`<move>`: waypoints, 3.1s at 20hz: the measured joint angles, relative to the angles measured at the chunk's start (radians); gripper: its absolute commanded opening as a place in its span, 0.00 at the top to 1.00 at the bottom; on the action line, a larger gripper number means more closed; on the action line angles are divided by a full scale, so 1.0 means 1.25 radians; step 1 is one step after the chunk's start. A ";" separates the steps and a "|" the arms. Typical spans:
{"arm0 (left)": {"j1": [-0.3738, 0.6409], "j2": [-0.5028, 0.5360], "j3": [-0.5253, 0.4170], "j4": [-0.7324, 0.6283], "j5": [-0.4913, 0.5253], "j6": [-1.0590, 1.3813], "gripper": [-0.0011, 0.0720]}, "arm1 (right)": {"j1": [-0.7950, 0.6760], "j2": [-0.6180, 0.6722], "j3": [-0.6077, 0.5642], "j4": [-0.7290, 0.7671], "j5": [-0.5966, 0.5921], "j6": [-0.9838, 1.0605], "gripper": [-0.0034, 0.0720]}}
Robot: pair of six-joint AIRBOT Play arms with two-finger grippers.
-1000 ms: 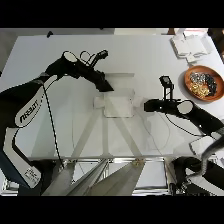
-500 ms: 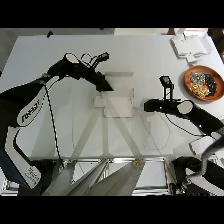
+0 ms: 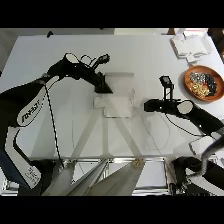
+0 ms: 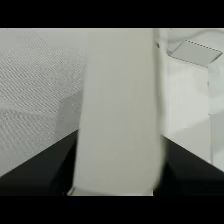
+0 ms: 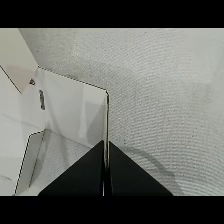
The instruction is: Fold the box and place the chain.
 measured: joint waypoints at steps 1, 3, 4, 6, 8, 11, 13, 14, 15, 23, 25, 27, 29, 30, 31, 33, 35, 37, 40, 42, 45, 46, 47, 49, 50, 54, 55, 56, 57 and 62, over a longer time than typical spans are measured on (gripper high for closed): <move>0.000 0.000 0.000 0.000 -0.003 0.005 0.71 | 0.000 0.000 0.000 0.000 0.000 0.000 0.94; 0.000 0.000 0.000 0.000 -0.008 0.009 0.97 | 0.000 0.000 0.000 0.000 0.000 0.000 0.94; 0.000 0.000 0.000 -0.001 -0.014 0.016 0.97 | 0.000 0.000 0.000 0.000 -0.001 0.000 0.94; 0.000 0.000 0.000 -0.001 -0.013 0.016 0.97 | 0.000 0.000 0.000 0.000 -0.001 0.000 0.94; 0.000 0.000 0.000 -0.001 -0.015 0.024 0.97 | 0.000 0.000 0.000 0.000 -0.001 0.000 0.94; 0.000 0.000 0.000 -0.001 -0.020 0.036 0.97 | 0.000 0.000 0.000 0.000 -0.001 0.000 0.94; 0.000 0.001 0.000 -0.001 -0.022 0.040 0.97 | 0.000 0.000 0.000 0.000 -0.001 0.000 0.94; 0.000 0.002 0.000 -0.001 -0.023 0.042 0.97 | 0.000 0.000 0.000 0.000 -0.001 0.000 0.94; 0.000 0.002 0.000 -0.001 -0.023 0.044 0.97 | 0.000 0.000 0.000 0.000 -0.001 0.000 0.94; 0.000 0.002 0.000 -0.001 -0.025 0.047 0.97 | 0.000 0.000 0.000 0.000 0.000 0.000 0.94; 0.000 0.002 0.000 -0.001 -0.026 0.047 0.97 | 0.000 0.000 0.000 0.000 0.000 0.000 0.94; 0.000 0.002 0.000 -0.001 -0.026 0.047 0.98 | 0.000 0.000 0.000 0.000 -0.002 0.000 0.87; 0.000 0.002 0.000 0.001 -0.025 0.038 0.98 | 0.000 0.000 0.000 0.000 -0.008 -0.001 0.54; 0.000 0.005 0.000 0.003 -0.025 0.027 0.98 | 0.000 0.001 0.000 0.000 -0.012 -0.001 0.48; 0.000 0.010 0.000 0.003 -0.025 0.009 0.98 | 0.000 0.004 0.000 0.000 -0.015 -0.001 0.48; 0.000 0.033 0.000 0.014 -0.024 -0.036 0.98 | 0.000 0.016 0.001 -0.001 -0.025 -0.001 0.48; 0.000 0.073 0.000 0.050 -0.024 -0.087 0.99 | -0.001 0.042 0.002 -0.008 -0.047 -0.001 0.48; 0.000 0.125 0.000 0.097 -0.034 -0.134 0.99 | -0.001 0.077 0.004 -0.012 -0.078 0.000 0.48; 0.000 0.216 -0.006 0.162 -0.040 -0.200 0.99 | -0.001 0.141 0.005 -0.023 -0.121 0.000 0.48; 0.000 0.285 -0.028 0.190 -0.038 -0.224 0.99 | -0.005 0.182 0.005 -0.040 -0.135 0.000 0.48; 0.000 0.391 -0.108 0.224 -0.004 -0.226 0.99 | -0.045 0.233 0.005 -0.056 -0.138 0.024 0.48; 0.000 0.416 -0.140 0.232 0.008 -0.214 0.99 | -0.069 0.247 0.005 -0.060 -0.131 0.037 0.48; 0.000 0.437 -0.175 0.234 0.020 -0.196 0.99 | -0.093 0.257 0.005 -0.062 -0.122 0.045 0.48; 0.000 0.453 -0.237 0.229 0.038 -0.154 0.99 | -0.148 0.270 0.005 -0.066 -0.089 0.062 0.48; 0.000 0.452 -0.265 0.217 0.048 -0.124 0.99 | -0.172 0.274 0.005 -0.067 -0.070 0.065 0.48; 0.000 0.406 -0.322 0.124 0.099 0.027 0.98 | -0.241 0.282 0.005 -0.078 -0.008 0.074 0.48; 0.000 0.391 -0.327 0.093 0.116 0.063 0.98 | -0.249 0.283 0.005 -0.081 0.001 0.076 0.48; 0.000 0.374 -0.332 0.056 0.132 0.097 0.98 | -0.255 0.283 0.005 -0.082 0.005 0.077 0.48; 0.000 0.359 -0.334 0.020 0.149 0.123 0.98 | -0.259 0.284 0.005 -0.084 0.011 0.077 0.48; 0.000 0.273 -0.342 -0.060 0.192 0.237 0.98 | -0.269 0.284 0.005 -0.088 0.022 0.079 0.48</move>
